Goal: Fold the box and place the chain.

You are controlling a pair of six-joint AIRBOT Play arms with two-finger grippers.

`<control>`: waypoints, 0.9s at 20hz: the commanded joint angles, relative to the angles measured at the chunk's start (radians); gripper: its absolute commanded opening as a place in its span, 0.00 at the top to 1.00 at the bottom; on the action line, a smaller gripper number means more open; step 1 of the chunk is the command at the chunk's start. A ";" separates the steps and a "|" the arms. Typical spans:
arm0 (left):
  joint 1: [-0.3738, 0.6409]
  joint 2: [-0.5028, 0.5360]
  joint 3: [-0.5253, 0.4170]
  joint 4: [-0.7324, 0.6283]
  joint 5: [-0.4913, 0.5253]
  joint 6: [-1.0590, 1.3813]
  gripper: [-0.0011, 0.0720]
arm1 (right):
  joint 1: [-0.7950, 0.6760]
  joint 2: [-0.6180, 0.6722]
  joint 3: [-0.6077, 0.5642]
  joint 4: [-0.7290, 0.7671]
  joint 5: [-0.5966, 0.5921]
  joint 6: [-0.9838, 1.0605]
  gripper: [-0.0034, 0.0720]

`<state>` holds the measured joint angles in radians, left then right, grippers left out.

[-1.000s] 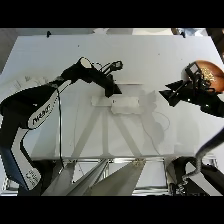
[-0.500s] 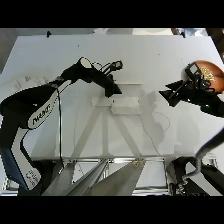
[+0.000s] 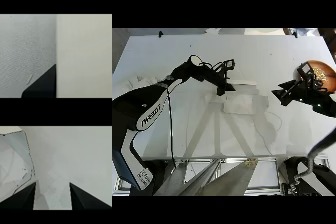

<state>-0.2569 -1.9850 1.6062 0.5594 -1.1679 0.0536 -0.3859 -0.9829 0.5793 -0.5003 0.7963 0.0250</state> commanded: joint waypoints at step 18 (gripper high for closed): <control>0.000 -0.064 0.000 0.025 0.030 -0.013 0.98 | -0.001 0.000 0.001 0.002 0.008 0.004 0.31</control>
<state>-0.2565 -2.0480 1.6070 0.5755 -1.1309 0.0448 -0.3859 -0.9829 0.5793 -0.5003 0.7948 0.0284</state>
